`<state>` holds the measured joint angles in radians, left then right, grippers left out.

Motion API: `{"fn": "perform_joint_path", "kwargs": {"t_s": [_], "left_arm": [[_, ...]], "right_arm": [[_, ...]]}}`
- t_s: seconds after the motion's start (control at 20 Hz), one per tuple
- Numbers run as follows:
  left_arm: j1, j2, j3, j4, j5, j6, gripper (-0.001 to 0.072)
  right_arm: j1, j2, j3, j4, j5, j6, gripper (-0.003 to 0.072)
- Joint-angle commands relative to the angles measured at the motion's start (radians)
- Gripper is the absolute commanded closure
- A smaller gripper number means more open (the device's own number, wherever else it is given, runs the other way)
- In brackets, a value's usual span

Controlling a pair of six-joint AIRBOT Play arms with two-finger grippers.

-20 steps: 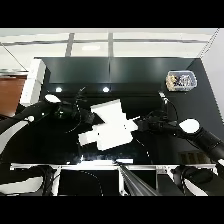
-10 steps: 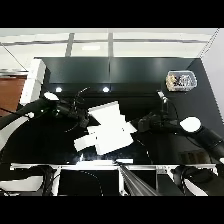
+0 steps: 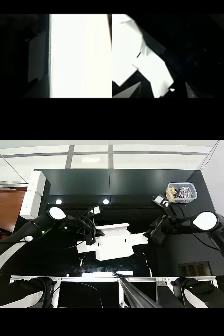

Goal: Fold the box and place the chain.

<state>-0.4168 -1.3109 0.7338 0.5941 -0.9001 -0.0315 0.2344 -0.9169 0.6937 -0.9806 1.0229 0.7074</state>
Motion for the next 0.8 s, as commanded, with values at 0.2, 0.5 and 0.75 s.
{"fn": "perform_joint_path", "kwargs": {"t_s": [0.2,0.5,0.75], "left_arm": [[-0.049,-0.042,-0.014,-0.055,0.06,0.134,0.0681],[-0.055,-0.042,-0.014,-0.007,0.057,0.137,0.0681],[-0.055,-0.042,-0.014,-0.007,0.051,0.162,0.0681]], "right_arm": [[0.102,-0.008,-0.061,-0.048,-0.044,-0.224,0.0052],[0.221,-0.01,-0.19,-0.041,-0.15,-0.327,0.0052],[0.308,-0.031,-0.238,0.005,-0.19,-0.383,0.0051]]}}
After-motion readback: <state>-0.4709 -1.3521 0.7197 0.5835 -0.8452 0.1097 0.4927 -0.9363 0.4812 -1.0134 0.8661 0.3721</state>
